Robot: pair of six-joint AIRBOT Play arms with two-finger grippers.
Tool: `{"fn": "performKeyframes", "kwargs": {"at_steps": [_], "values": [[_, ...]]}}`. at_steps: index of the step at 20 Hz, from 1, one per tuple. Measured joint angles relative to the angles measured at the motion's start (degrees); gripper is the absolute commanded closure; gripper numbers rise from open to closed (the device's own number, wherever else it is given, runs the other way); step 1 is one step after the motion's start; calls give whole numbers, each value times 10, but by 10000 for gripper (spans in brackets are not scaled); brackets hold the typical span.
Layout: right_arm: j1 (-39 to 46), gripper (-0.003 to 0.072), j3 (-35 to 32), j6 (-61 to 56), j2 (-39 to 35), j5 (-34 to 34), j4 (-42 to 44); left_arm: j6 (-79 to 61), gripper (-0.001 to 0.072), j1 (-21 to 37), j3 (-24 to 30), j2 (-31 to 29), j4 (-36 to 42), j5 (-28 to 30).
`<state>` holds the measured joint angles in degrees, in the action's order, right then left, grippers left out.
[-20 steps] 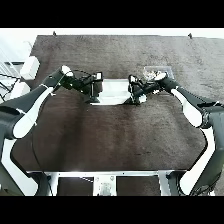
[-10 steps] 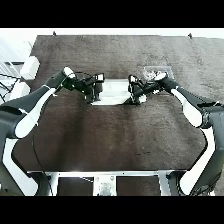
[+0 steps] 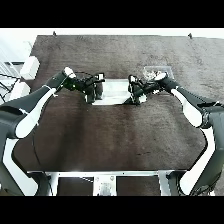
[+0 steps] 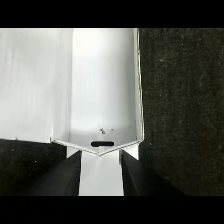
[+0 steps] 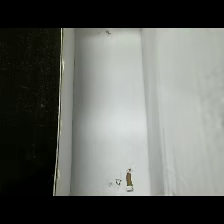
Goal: Fold the box and place the chain.
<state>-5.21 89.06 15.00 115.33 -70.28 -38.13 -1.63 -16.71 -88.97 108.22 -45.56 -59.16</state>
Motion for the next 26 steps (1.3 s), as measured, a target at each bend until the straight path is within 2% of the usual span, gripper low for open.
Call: {"fn": "performKeyframes", "kwargs": {"at_steps": [13,15,24,25,26], "values": [[0,192,0,1,0,0,0,-30,414,0,0,30,86,10],[0,192,0,1,0,0,0,-31,224,0,0,33,95,10],[0,192,0,1,0,0,0,-33,214,0,0,36,108,7],[0,192,0,1,0,0,0,-34,63,0,0,36,108,6],[0,192,0,1,0,-1,0,-34,6,0,0,36,110,4]]}}
